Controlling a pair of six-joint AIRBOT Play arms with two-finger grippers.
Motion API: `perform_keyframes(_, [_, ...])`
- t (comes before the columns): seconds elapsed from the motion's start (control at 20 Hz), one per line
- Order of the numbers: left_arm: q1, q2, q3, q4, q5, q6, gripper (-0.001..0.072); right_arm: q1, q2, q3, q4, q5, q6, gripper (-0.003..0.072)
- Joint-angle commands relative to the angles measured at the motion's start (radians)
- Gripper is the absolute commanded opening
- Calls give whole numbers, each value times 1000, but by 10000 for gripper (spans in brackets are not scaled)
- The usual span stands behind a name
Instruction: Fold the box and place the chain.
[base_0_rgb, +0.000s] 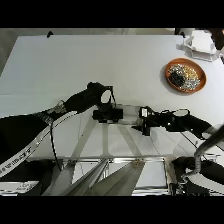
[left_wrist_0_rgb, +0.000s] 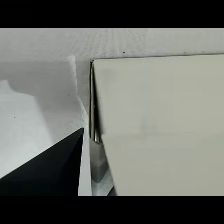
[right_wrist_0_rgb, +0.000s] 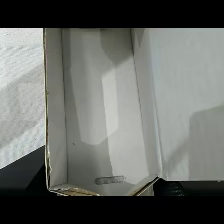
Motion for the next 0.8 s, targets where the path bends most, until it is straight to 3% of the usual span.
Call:
perform_keyframes(0.0, [-1, -9, 10, 10, -14, -25, 389, 1, 1, 0, 0, 0, 0, 436])
perform_keyframes(0.2, [-8, -23, 10, 10, -21, -50, 264, 1, 1, 0, 0, 0, 0, 436])
perform_keyframes(0.35, [-16, -29, 10, 10, -22, -53, 241, 1, 1, 0, 0, 0, 0, 436])
perform_keyframes(0.45, [-26, -34, 10, 10, -24, -53, 145, 1, 1, 0, 0, 0, 0, 436])
perform_keyframes(0.75, [-34, -37, 10, 10, -34, -94, 133, 1, 1, 0, 0, 0, 0, 436])
